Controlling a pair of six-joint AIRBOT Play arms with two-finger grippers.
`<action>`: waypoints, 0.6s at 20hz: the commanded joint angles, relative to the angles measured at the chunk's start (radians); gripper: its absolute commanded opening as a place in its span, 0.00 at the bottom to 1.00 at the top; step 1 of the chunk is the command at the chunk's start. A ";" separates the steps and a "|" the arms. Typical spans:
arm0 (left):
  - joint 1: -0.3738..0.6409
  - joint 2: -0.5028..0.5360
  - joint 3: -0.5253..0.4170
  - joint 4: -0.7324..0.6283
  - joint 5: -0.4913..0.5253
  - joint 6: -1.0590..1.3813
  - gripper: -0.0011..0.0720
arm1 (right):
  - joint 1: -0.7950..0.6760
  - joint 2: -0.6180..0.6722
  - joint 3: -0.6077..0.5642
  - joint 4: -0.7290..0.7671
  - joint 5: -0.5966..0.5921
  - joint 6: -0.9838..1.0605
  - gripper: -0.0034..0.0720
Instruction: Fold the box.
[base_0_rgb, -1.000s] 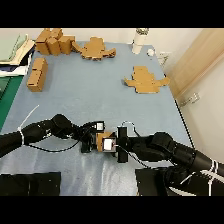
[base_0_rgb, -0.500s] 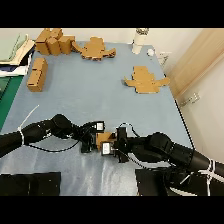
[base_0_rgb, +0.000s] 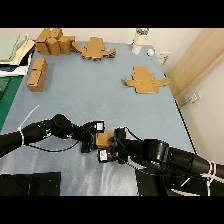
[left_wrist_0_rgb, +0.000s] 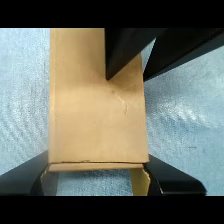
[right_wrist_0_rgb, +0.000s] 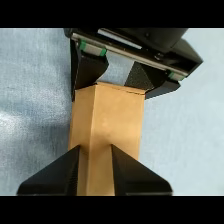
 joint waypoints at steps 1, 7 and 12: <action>0.000 0.000 0.000 0.001 0.000 0.003 0.74 | 0.015 0.007 0.003 -0.053 -0.008 0.045 0.39; 0.000 0.000 0.000 0.001 0.000 0.003 0.74 | 0.015 0.008 0.018 -0.055 -0.023 0.045 0.31; 0.000 0.000 0.000 0.001 0.000 0.003 0.74 | 0.015 0.038 0.021 -0.050 -0.030 0.044 0.31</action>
